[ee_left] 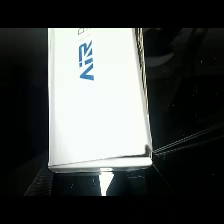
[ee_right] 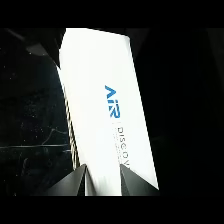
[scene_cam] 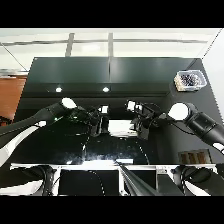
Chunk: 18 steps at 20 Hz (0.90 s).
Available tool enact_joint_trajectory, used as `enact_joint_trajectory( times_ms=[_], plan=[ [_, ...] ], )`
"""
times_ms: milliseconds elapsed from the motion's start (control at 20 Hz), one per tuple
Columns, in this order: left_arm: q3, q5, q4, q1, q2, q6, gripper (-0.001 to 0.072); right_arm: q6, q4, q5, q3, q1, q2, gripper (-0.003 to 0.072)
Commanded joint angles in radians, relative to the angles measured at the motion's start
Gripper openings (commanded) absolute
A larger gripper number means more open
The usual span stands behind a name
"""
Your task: Fold the box and place the chain.
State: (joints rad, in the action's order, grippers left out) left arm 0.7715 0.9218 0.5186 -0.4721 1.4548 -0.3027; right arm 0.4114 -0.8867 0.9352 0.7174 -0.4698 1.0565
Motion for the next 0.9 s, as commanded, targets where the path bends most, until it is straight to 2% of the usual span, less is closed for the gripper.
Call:
enact_joint_trajectory(
  times_ms=[0, 500, 850],
  plan=[
    [0.0, -0.001, 0.0, 0.0, 0.0, 0.0, 0.0495, 0.0, 0.0, 0.0, -0.002, 0.0, 0.0, 0.024],
    [-0.001, 0.003, 0.0, 0.0, 0.0, 0.0, 0.0495, 0.019, 0.0, -0.037, -0.002, -0.003, 0.001, 0.024],
    [-0.001, 0.003, 0.0, 0.0, 0.0, 0.0, 0.0495, 0.019, 0.0, -0.002, -0.003, -0.003, 0.001, 0.024]
  ],
)
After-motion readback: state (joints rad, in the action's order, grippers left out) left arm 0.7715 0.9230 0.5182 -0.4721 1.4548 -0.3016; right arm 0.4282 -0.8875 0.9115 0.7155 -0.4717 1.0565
